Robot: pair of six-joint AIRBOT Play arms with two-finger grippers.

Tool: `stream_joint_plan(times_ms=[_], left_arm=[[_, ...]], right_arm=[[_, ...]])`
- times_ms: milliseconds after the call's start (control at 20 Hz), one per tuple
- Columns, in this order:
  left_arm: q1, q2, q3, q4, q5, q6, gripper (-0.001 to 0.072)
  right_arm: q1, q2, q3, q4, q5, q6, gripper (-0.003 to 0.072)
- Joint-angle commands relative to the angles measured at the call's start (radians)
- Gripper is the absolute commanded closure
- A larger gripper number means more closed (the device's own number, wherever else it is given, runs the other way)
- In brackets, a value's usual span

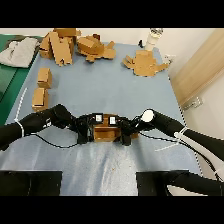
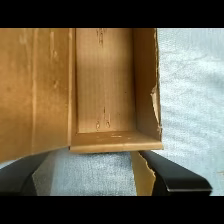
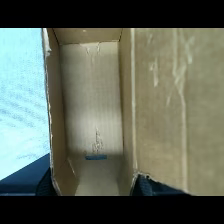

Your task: Fold the box.

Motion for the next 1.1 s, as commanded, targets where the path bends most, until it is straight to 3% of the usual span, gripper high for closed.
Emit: stream_joint_plan(times_ms=[0,200,500,1050], left_arm=[[-0.015,0.000,0.000,0.009,0.034,-0.028,0.0022],[-0.015,0.021,0.000,0.086,0.042,-0.109,0.0022],[-0.015,0.132,-0.044,0.107,0.044,-0.120,0.0022],[-0.016,0.135,-0.077,0.016,0.094,-0.064,0.0022]], right_arm=[[0.000,-0.001,0.000,0.000,-0.001,0.001,0.0247],[0.000,-0.001,0.000,0.000,-0.001,0.000,0.0247],[0.000,-0.001,0.000,0.000,-0.001,0.000,0.0247],[0.000,-0.001,0.000,0.000,-0.009,0.000,0.0247]])
